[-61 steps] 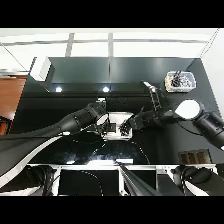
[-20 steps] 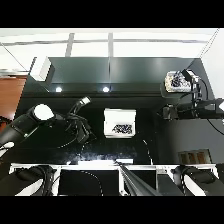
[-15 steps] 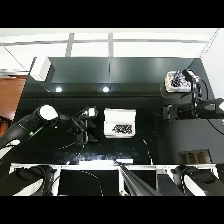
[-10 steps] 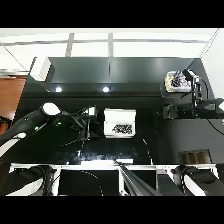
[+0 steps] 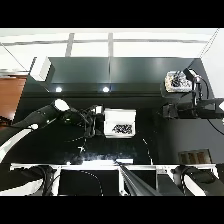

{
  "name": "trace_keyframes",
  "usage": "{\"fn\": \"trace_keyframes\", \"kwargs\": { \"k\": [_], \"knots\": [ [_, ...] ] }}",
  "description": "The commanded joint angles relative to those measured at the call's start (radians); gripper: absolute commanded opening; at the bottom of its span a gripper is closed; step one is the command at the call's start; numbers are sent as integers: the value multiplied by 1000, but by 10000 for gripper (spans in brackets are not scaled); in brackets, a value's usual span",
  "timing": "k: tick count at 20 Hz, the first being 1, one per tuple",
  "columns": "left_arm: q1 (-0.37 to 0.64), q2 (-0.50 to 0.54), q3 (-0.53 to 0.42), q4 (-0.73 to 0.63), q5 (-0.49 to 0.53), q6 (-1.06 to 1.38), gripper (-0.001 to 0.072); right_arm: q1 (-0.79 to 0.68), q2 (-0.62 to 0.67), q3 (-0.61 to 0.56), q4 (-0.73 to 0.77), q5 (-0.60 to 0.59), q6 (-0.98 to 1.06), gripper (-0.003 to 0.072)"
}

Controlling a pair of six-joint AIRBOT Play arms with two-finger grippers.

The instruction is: Fold the box and place the chain.

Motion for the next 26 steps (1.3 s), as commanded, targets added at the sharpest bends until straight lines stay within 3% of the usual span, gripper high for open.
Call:
{"fn": "trace_keyframes", "kwargs": {
  "k": [1, 5, 24, 26],
  "knots": [
    [-12, -14, 9, -10, 4, -2, 710, -1, 1, 1, 0, -1, 0, 265],
    [-14, -31, 9, -79, 2, -2, 709, -1, 1, 1, 0, -1, 0, 265],
    [-51, -30, 11, -72, 37, -1, 707, 0, 0, 1, -1, -28, 0, 265],
    [-51, -30, 11, -73, 36, -1, 681, -1, 0, 1, -1, -28, 0, 265]
  ]
}}
